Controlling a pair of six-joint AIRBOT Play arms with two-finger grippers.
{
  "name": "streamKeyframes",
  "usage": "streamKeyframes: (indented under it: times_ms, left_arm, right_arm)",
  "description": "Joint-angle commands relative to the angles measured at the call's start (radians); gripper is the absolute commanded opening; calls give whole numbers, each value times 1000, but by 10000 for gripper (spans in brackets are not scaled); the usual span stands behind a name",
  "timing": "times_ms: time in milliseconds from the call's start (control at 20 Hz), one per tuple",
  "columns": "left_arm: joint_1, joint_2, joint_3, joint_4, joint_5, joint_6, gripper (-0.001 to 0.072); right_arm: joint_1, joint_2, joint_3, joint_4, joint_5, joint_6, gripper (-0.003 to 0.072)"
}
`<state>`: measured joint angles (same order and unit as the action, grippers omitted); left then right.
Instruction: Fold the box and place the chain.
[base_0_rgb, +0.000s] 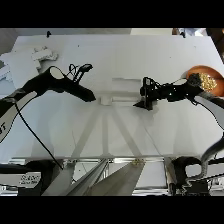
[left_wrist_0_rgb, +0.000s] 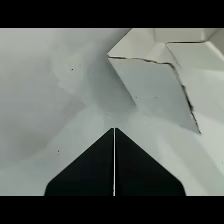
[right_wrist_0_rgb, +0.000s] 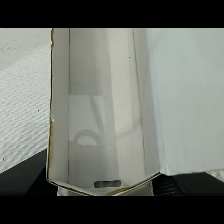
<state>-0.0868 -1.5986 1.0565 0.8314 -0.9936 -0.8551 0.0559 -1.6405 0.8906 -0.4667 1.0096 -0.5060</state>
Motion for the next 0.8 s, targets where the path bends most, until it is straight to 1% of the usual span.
streamKeyframes:
  times_ms: [0, 250, 350, 400, 500, 600, 750]
  left_arm:
    - [-18, -19, -44, -72, 101, -37, 6]
    - [-91, -38, -44, -76, 221, -51, 5]
    - [-105, -37, -44, -139, 242, -48, 6]
    - [-105, -37, -44, -192, 239, -33, 7]
    - [-104, -34, -44, -246, 203, 34, 9]
    - [-103, -28, -44, -248, 156, 76, 14]
    - [-99, -25, -44, -248, 133, 87, 18]
  right_arm:
    - [0, 0, 0, 0, 0, 0, 518]
    - [0, 0, 0, 0, 0, 0, 518]
    - [0, 0, 0, 0, 0, 0, 518]
    - [0, 0, 0, 0, 0, 0, 518]
    - [0, 0, 0, 0, 0, 0, 518]
    - [0, 0, 0, 0, 0, 0, 518]
    - [0, 0, 0, 0, 0, 0, 518]
